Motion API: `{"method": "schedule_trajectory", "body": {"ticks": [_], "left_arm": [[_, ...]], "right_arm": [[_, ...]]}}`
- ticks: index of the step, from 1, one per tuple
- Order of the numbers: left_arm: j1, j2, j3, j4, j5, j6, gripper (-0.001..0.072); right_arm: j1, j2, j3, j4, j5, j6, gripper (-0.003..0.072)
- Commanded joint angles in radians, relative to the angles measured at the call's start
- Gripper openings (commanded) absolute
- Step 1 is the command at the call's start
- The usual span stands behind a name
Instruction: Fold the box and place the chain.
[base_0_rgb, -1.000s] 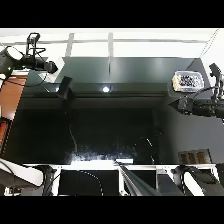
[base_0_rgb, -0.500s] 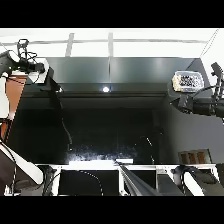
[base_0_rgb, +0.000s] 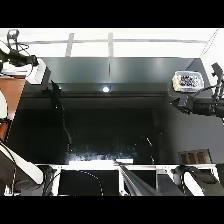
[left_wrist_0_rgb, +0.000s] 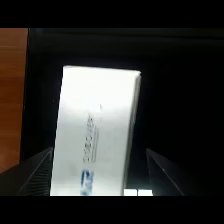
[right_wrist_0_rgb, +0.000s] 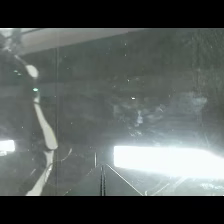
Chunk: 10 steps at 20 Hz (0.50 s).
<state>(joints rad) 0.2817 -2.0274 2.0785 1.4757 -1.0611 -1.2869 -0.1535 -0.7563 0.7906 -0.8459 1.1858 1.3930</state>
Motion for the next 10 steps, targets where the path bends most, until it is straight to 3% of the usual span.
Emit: {"method": "schedule_trajectory", "body": {"ticks": [1,2,3,5,6,8,10], "left_arm": [[-0.019,0.105,0.002,0.004,-0.237,-0.004,0.0707],[-0.027,0.149,-0.026,0.004,-0.306,-0.032,0.07],[-0.027,0.185,-0.047,0.002,-0.383,-0.1,0.0616],[-0.018,0.23,-0.06,-0.088,-0.591,-0.159,0.0022],[-0.016,0.249,-0.064,-0.174,-0.679,-0.157,0.0025],[-0.04,0.334,-0.122,-0.25,-0.714,-0.156,0.0024],[-0.098,0.487,-0.261,-0.25,-0.566,-0.116,0.0024]], "right_arm": [[0.001,0.0,0.012,-0.021,0.029,0.002,0.0011],[0.001,0.0,0.037,-0.059,0.055,0.001,0.0011],[0.0,0.001,0.076,-0.116,0.1,0.002,0.0011],[0.0,0.031,0.158,-0.24,0.196,0.011,0.0009],[0.0,0.071,0.17,-0.292,0.195,0.022,0.001],[0.0,0.165,0.166,-0.399,0.172,0.038,0.001],[0.0,0.234,0.146,-0.476,0.166,0.044,0.001]]}}
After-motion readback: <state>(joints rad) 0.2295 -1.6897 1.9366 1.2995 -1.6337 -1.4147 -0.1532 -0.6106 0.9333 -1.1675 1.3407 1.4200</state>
